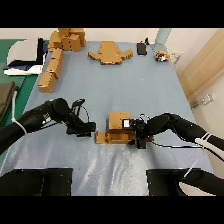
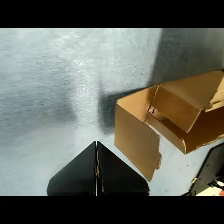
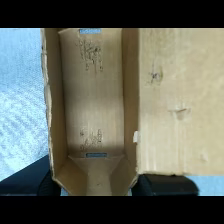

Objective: Fold the box.

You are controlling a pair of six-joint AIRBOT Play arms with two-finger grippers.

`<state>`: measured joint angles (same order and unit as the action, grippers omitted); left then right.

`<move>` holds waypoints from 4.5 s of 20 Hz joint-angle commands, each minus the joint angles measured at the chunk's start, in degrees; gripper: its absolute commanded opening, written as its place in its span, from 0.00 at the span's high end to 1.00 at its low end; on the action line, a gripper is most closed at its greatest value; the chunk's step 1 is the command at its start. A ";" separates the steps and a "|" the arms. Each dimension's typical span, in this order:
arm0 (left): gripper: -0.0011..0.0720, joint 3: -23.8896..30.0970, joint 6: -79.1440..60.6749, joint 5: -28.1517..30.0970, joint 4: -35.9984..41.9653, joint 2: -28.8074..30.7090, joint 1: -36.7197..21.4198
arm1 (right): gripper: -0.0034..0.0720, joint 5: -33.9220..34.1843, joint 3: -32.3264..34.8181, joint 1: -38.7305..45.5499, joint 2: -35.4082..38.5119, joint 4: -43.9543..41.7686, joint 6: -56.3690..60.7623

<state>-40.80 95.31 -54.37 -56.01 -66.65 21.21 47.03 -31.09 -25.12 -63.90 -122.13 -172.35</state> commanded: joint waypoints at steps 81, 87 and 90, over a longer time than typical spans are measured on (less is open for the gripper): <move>0.42 -12.31 16.13 6.23 -11.04 -4.44 17.14 | 0.38 -0.02 -0.02 0.00 0.04 -0.02 0.00; 0.42 -18.32 32.72 0.15 -25.24 -7.28 24.68 | 0.38 0.00 -0.02 0.00 0.04 -0.02 0.00; 0.42 -21.70 34.80 -2.99 -25.75 -11.47 26.77 | 0.38 0.00 -0.02 0.00 0.04 0.00 0.00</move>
<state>-59.68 125.43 -54.43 -78.48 -75.24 45.74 47.03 -31.07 -25.10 -63.90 -122.13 -172.37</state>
